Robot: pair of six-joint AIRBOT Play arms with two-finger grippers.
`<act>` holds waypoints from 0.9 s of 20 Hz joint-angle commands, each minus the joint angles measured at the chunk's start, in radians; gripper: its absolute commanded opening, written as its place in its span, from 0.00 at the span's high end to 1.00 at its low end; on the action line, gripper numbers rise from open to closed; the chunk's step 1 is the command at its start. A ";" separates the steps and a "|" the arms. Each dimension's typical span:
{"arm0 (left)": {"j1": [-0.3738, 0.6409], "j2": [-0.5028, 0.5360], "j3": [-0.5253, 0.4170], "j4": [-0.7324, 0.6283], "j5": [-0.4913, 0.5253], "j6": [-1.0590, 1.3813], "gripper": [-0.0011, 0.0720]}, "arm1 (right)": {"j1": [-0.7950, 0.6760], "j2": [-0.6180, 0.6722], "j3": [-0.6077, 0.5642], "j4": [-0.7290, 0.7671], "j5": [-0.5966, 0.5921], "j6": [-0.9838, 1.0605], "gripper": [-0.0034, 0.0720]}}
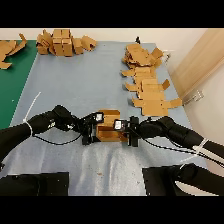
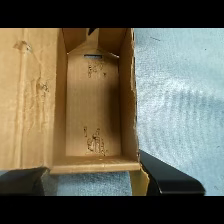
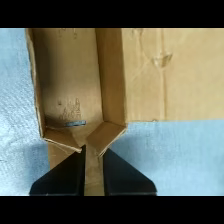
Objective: Fold the box.
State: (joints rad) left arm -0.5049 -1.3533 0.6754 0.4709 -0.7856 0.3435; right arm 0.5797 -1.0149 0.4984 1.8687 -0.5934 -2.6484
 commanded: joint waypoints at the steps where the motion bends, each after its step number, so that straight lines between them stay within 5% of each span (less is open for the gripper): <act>1: 0.000 0.001 0.001 0.000 0.000 0.000 0.34 | 0.001 0.000 0.008 0.027 0.016 -0.032 0.74; 8: 0.000 0.001 0.001 0.000 0.000 0.000 0.34 | 0.024 0.000 0.014 0.073 0.003 -0.042 0.75; 10: 0.000 0.001 0.001 0.000 0.000 0.000 0.34 | 0.045 -0.002 0.014 0.104 0.023 -0.042 0.88; 18: 0.000 0.001 0.001 0.000 0.000 0.000 0.34 | 0.088 -0.017 0.013 0.116 0.092 -0.050 0.89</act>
State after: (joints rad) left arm -0.5049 -1.3533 0.6754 0.4713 -0.7860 0.3435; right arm 0.6586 -1.0294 0.5110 1.9701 -0.5179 -2.6972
